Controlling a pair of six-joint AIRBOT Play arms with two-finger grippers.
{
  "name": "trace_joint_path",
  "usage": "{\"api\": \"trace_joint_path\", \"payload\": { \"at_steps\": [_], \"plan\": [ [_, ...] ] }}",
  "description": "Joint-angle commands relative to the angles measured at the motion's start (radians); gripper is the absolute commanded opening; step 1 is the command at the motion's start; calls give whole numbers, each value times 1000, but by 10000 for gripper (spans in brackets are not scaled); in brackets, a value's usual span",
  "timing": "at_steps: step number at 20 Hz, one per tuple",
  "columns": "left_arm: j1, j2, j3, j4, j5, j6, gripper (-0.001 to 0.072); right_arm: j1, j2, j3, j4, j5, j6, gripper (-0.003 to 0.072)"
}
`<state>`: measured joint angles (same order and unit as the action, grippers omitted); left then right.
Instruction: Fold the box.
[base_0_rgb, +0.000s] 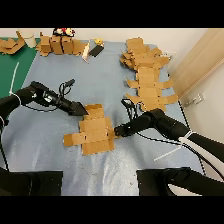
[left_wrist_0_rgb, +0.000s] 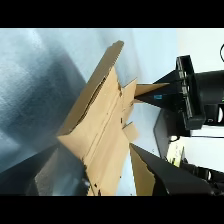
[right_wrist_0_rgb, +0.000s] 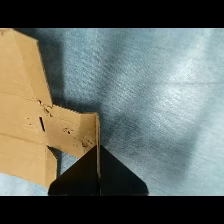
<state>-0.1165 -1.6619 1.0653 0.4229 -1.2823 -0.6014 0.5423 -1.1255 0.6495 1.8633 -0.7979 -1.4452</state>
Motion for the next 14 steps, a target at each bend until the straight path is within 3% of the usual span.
{"api": "trace_joint_path", "payload": {
  "at_steps": [1,2,3,5,7,9,10,11,14],
  "plan": [
    [-38,-30,4,-35,-11,47,644,0,1,0,0,0,-4,2],
    [-55,-31,8,-34,-10,61,607,0,1,0,0,0,-4,2],
    [-67,-32,12,-34,-9,66,505,0,1,0,0,0,-4,2],
    [-77,-32,23,-34,-7,71,505,0,1,-1,0,-2,-4,2],
    [-77,-32,24,-33,-8,72,330,0,1,-1,0,-5,-4,2],
    [-77,-32,24,-33,-13,90,329,0,1,-1,0,-5,-4,2],
    [-77,-32,24,-33,-12,95,269,0,1,0,0,-5,-4,2],
    [-77,-32,24,-33,-13,102,126,0,1,0,0,-5,-4,2],
    [-77,-32,24,-33,-22,116,102,0,1,-1,-1,-5,-4,2]
  ]
}}
